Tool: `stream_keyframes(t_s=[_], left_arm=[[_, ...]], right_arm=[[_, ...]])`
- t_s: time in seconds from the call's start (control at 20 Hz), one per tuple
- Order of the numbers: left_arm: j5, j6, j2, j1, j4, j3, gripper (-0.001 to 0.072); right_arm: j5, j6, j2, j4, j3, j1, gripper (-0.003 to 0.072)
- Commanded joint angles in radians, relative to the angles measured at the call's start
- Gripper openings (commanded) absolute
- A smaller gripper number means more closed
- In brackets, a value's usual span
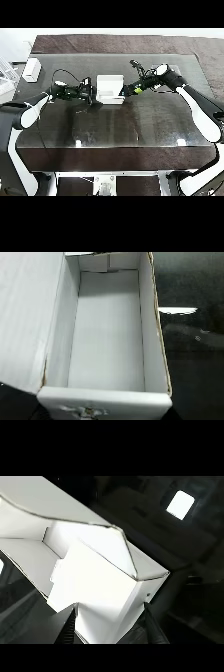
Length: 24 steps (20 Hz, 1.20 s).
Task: Fold the box and place the chain.
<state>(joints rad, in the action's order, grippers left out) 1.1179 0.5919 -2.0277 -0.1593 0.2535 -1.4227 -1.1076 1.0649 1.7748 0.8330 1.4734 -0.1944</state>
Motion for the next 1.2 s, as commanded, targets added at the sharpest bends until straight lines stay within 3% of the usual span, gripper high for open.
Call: stream_keyframes(t_s=[0.0, 0.85, 1.15], left_arm=[[0.002, 0.000, 0.001, 0.000, 0.000, 0.000, 0.0231], [0.009, 0.000, 0.001, 0.000, 0.000, 0.000, 0.0231], [0.010, 0.000, 0.001, 0.000, 0.000, 0.000, 0.0231]], right_arm=[[0.010, 0.047, 0.000, 0.031, 0.011, -0.020, 0.0513], [0.014, 0.363, 0.000, 0.338, 0.090, -0.132, 0.0512], [0.014, 0.438, -0.005, 0.340, 0.117, -0.135, 0.0511]])
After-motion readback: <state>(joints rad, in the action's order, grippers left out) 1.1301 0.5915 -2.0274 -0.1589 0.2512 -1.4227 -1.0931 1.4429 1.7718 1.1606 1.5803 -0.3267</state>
